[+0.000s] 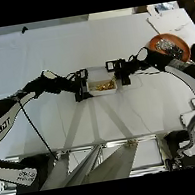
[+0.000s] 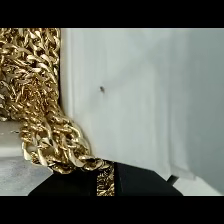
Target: Fold the box and place the chain.
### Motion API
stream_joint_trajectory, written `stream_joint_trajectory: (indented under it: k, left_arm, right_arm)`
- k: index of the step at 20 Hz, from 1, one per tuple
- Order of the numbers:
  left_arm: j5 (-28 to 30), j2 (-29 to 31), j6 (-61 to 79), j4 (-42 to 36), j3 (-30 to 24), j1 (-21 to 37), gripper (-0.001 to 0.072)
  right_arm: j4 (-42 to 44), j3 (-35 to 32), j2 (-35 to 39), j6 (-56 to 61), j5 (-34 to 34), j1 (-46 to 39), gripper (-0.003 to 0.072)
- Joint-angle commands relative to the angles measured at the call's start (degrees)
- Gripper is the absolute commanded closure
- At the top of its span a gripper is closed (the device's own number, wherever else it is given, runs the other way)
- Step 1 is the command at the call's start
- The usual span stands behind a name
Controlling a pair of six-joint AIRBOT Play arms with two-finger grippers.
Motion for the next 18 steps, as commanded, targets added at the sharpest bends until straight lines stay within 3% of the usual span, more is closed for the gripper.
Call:
stream_joint_trajectory:
  k: [1, 11, 18]
  left_arm:
    - [0.0, 0.0, 0.0, 0.0, 0.0, 0.0, 0.0556]
    - [0.0, 0.0, 0.0, 0.0, 0.0, 0.0, 0.0556]
    - [0.0, 0.0, 0.0, 0.0, 0.0, 0.0, 0.0556]
  right_arm:
    - [-8.7, -0.1, 0.3, 9.9, 0.7, 0.0, 0.0671]
    - [-9.4, -0.1, 11.1, 18.9, 1.7, 0.0, 0.0671]
    - [12.5, 0.0, 17.4, 20.2, 10.1, 0.2, 0.0671]
